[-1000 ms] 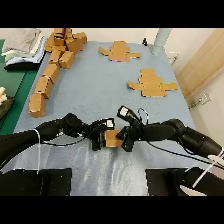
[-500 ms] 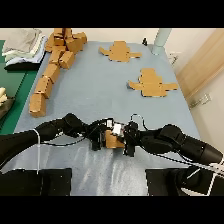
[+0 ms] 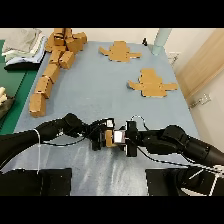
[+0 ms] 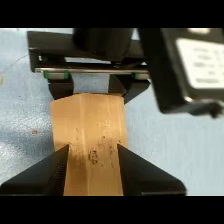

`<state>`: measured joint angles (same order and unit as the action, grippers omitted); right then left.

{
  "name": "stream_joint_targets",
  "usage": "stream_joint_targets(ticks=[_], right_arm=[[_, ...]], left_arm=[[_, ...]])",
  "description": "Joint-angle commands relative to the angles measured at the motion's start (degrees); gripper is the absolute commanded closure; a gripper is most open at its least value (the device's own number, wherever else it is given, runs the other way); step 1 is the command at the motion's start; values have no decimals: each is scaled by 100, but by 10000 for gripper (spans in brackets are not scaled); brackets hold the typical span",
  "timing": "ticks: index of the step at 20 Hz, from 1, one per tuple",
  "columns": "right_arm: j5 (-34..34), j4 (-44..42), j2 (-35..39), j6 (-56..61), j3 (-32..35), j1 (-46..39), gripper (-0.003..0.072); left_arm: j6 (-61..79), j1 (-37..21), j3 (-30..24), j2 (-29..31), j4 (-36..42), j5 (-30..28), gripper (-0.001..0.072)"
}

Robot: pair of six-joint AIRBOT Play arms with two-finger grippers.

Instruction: Fold the box.

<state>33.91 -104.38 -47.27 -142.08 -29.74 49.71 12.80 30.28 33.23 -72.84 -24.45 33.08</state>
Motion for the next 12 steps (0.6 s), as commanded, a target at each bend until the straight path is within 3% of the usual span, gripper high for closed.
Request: stream_joint_targets(ticks=[1, 8, 12], right_arm=[[-4, -551, -162, -1003, 0, 7, 84], [-389, -431, -306, -1202, -2, 4, 112], [162, -1320, 9, -1200, -7, 4, 104]], left_arm=[[2, 4, 4, 2, 0, 0, 315], [2, 4, 4, 2, 0, -2, 315], [2, 4, 4, 2, 0, -2, 315]])
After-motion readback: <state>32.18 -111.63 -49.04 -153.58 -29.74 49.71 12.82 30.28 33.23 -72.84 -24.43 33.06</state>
